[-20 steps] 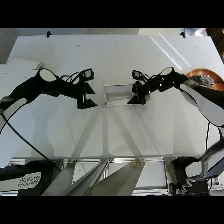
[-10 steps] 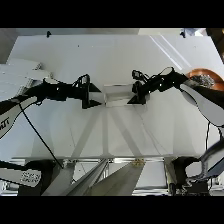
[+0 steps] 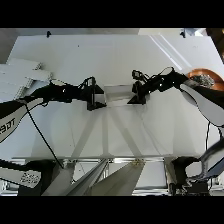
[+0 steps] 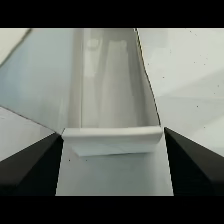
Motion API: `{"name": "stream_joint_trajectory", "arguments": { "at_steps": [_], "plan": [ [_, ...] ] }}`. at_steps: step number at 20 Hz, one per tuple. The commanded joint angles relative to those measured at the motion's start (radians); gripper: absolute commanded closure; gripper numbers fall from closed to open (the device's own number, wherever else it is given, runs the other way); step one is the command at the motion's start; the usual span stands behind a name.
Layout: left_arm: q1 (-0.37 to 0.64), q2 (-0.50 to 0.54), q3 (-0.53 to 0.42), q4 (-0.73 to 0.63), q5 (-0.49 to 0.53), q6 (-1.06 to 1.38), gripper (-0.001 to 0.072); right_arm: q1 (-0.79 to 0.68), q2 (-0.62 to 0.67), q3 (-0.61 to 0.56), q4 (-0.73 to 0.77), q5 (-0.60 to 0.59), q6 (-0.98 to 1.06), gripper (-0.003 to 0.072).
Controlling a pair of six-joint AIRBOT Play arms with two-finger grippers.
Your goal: Fold the box and place the chain.
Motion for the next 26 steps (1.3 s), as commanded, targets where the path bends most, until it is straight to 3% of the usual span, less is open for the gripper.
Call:
{"name": "stream_joint_trajectory", "arguments": {
  "at_steps": [1, 9, 10, 11, 15, 26],
  "plan": [
    [-0.021, -0.001, -0.001, -0.021, 0.019, -0.02, 0.0009, 0.0, 0.0, 0.0, 0.001, 0.0, 0.002, 0.0279],
    [-0.075, 0.006, -0.001, 0.019, 0.139, -0.074, 0.0015, 0.0, 0.0, 0.0, 0.0, 0.0, 0.002, 0.0279],
    [-0.077, 0.006, -0.001, 0.023, 0.138, -0.074, 0.0075, 0.0, 0.0, 0.0, 0.001, 0.0, 0.002, 0.0279],
    [-0.077, 0.006, -0.001, 0.026, 0.137, -0.074, 0.0204, 0.0, 0.0, 0.0, 0.0, 0.0, 0.002, 0.0279],
    [-0.088, 0.008, -0.001, 0.054, 0.137, -0.074, 0.0318, 0.0, 0.0, 0.0, 0.0, 0.0, 0.002, 0.0279],
    [-0.092, 0.008, -0.001, 0.055, 0.137, -0.073, 0.0316, 0.0, 0.0, 0.0, 0.0, 0.0, 0.002, 0.0279]
  ]
}}
